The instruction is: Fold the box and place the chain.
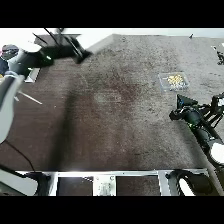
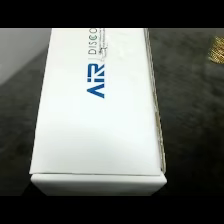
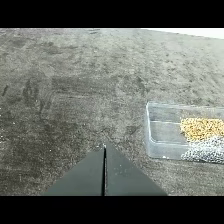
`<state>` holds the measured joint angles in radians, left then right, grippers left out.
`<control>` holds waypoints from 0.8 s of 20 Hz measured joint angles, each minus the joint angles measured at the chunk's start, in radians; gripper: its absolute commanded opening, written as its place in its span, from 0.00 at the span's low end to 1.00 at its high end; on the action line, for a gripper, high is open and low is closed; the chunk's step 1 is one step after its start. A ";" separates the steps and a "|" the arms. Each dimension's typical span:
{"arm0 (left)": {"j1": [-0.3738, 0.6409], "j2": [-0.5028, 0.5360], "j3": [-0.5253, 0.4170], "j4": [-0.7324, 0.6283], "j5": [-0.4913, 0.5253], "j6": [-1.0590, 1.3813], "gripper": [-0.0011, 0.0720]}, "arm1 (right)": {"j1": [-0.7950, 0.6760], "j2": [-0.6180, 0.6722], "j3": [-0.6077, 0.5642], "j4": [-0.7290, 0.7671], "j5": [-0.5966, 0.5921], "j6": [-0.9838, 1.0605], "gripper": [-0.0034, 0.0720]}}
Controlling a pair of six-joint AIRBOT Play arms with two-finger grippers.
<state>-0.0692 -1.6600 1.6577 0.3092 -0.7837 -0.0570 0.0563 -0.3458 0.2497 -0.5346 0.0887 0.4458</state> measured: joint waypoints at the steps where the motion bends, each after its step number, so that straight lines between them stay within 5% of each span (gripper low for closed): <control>1: 0.029 0.042 -0.007 0.027 0.029 -0.064 0.02 | 0.000 0.000 0.000 0.000 0.000 0.000 0.06; 5: 0.177 0.232 -0.122 0.199 0.119 -0.316 0.02 | 0.000 0.000 0.000 0.000 0.000 0.000 0.06; 10: 0.449 0.484 -0.457 0.309 0.159 -0.434 0.02 | 0.000 0.000 0.000 0.000 0.000 0.000 0.06; 16: 0.753 0.590 -0.774 0.332 0.087 -0.352 0.02 | 0.000 0.000 0.000 0.000 0.000 0.000 0.06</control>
<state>0.6838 -1.0698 0.8837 0.6407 -0.6971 -0.4091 0.0563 -0.3458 0.2493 -0.5346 0.0887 0.4458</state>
